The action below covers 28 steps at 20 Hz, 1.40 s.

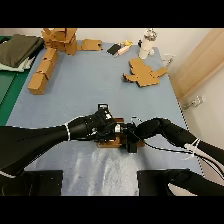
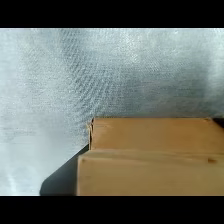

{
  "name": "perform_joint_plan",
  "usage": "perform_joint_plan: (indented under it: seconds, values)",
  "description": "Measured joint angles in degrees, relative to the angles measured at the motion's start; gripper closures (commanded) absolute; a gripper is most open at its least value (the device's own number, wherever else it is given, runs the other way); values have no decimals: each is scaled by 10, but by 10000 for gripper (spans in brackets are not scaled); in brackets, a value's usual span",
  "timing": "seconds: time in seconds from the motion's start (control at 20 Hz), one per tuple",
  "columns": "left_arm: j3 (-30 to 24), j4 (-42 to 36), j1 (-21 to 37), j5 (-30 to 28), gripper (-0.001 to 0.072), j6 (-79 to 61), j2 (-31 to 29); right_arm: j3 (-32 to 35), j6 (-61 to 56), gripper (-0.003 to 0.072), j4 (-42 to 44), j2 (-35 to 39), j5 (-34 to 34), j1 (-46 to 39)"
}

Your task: Fold the box.

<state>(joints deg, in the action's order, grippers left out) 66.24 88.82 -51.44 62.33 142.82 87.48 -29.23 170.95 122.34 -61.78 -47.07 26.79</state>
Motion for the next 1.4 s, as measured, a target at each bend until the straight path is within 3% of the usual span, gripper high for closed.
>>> perform_joint_plan:
  seconds: [0.05, 0.95, 1.1, 1.15, 1.4]
  values:
    - [0, -4, 0, -10, 184, -2, 0, 0, 1, 177, 0, 0, 0, 0]
    - [1, 37, 4, 79, 187, -12, -95, 0, 1, 177, 0, 0, 0, 0]
    - [1, 39, 4, 91, 527, -20, -104, 0, 1, 177, 0, 0, 0, 0]
    - [1, 39, 4, 96, 705, -24, -107, 0, 1, 177, 0, 0, 0, 0]
    - [0, 49, 6, 151, 699, -74, -115, 0, 1, 177, 0, 0, 0, 0]
